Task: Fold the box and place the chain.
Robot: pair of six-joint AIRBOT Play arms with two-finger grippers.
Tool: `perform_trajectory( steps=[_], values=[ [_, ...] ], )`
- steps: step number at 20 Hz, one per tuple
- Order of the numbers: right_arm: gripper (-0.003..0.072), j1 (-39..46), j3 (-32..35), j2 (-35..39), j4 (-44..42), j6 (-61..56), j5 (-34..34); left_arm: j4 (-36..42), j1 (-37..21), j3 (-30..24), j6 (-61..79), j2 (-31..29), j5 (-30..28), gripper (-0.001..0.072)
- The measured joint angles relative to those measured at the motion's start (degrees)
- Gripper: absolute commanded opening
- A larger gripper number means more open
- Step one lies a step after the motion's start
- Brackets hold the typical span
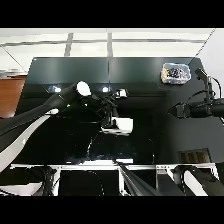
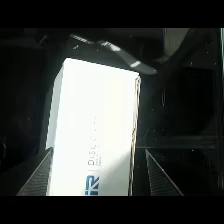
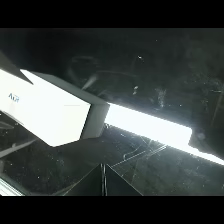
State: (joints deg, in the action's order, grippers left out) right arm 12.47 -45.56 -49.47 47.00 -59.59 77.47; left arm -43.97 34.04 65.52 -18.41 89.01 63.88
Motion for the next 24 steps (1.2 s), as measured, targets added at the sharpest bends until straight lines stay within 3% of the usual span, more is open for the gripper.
perform_trajectory(
  steps=[11, 18, 19, 20, 24],
  values=[
    [0.0018, 0.00, 0.00, 0.00, 0.02, -0.02, 0.02, -8.04, 2.91, 0.00, -0.83, 0.00, 2.03, 0.0708],
    [0.0018, 0.02, 0.00, 0.00, 0.02, -0.02, -0.02, -17.66, 9.60, 0.02, -13.18, 0.02, -3.63, 0.0701],
    [0.0018, 0.00, 0.00, 0.00, 0.02, -0.02, -0.04, -19.15, 10.51, 0.02, -14.97, 0.04, -4.81, 0.0554],
    [0.0018, 0.00, 0.00, 0.00, 0.02, -0.02, -0.07, -20.76, 11.23, 0.11, -16.52, 0.02, -5.86, 0.0305],
    [0.0018, 0.00, 0.00, 0.00, 0.00, -0.02, -0.31, -26.86, 9.18, 2.01, -21.27, -0.35, -6.54, 0.0282]
  ],
)
